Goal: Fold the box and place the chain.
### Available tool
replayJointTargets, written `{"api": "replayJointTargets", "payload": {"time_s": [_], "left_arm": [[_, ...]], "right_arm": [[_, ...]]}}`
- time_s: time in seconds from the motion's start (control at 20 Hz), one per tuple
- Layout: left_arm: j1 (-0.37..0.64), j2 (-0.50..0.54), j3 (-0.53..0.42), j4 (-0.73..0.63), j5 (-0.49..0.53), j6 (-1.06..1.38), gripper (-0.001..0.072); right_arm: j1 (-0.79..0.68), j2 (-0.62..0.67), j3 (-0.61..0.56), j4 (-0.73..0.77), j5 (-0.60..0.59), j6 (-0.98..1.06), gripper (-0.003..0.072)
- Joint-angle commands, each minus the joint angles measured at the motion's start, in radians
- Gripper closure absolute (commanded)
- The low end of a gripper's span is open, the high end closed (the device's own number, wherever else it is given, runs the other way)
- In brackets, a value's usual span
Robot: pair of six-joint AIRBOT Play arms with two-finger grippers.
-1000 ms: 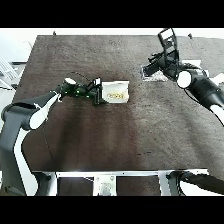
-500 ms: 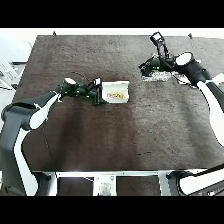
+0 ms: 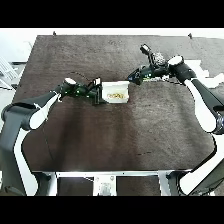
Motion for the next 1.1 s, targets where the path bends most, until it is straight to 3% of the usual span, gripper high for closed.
{"api": "replayJointTargets", "payload": {"time_s": [0.0,0.2,0.85,1.05], "left_arm": [[0.0,0.0,0.001,0.0,0.0,0.0,0.0358],[0.0,0.0,0.001,0.0,0.0,0.0,0.0358],[0.0,0.0,0.001,0.0,0.0,0.0,0.0358],[0.0,0.0,0.001,0.0,0.0,0.0,0.0359]], "right_arm": [[0.017,-0.014,0.006,0.023,0.119,-0.044,0.0403],[0.042,-0.014,0.006,0.023,0.19,-0.049,0.0403],[0.102,-0.014,0.005,0.006,0.162,-0.093,0.0402],[0.119,-0.014,0.005,-0.076,0.159,-0.094,0.033]]}}
